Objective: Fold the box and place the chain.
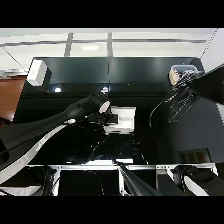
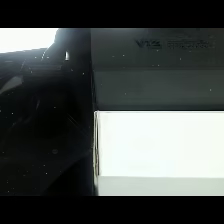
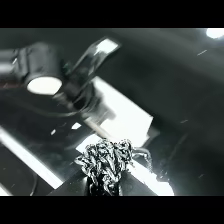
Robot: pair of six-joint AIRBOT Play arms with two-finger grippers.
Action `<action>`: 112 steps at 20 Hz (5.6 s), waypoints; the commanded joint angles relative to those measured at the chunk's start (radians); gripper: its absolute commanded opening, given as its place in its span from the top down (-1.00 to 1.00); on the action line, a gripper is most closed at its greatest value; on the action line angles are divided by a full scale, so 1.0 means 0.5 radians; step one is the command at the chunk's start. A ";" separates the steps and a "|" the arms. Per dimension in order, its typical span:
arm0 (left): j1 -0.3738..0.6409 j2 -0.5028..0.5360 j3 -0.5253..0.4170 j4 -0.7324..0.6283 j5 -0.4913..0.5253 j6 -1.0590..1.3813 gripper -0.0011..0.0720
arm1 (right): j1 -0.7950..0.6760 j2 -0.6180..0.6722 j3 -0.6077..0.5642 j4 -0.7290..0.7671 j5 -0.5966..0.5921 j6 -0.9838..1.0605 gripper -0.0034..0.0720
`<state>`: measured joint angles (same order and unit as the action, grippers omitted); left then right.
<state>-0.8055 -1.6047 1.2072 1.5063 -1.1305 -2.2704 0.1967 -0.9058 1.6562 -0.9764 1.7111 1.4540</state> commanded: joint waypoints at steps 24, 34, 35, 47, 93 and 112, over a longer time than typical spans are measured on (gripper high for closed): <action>0.001 0.000 0.000 0.001 0.000 -0.002 0.90 | 0.508 -0.214 -1.700 0.394 -1.549 -0.042 0.87; 0.001 0.000 0.000 0.000 0.001 -0.002 0.90 | 0.540 -0.284 -1.717 0.286 -1.598 -0.042 0.07; 0.001 0.000 0.000 0.000 0.001 -0.002 0.90 | 0.513 -0.283 -1.717 0.211 -1.566 -0.041 0.07; 0.021 0.005 0.000 -0.061 -0.016 -0.133 0.90 | 0.149 -0.282 -1.717 -0.235 -1.271 -0.040 0.07; 0.813 0.394 -0.959 -1.978 0.600 5.095 -0.99 | 0.152 -0.282 -1.717 -0.230 -1.411 -0.034 0.07; 0.651 0.386 -0.948 -1.936 0.712 5.143 -0.38 | 0.159 -0.282 -1.717 -0.272 -1.915 -0.001 -0.42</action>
<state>-0.4717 -1.4109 0.7334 0.5312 -0.7998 0.3038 0.2756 -1.0462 0.7979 -1.0939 0.8791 1.4372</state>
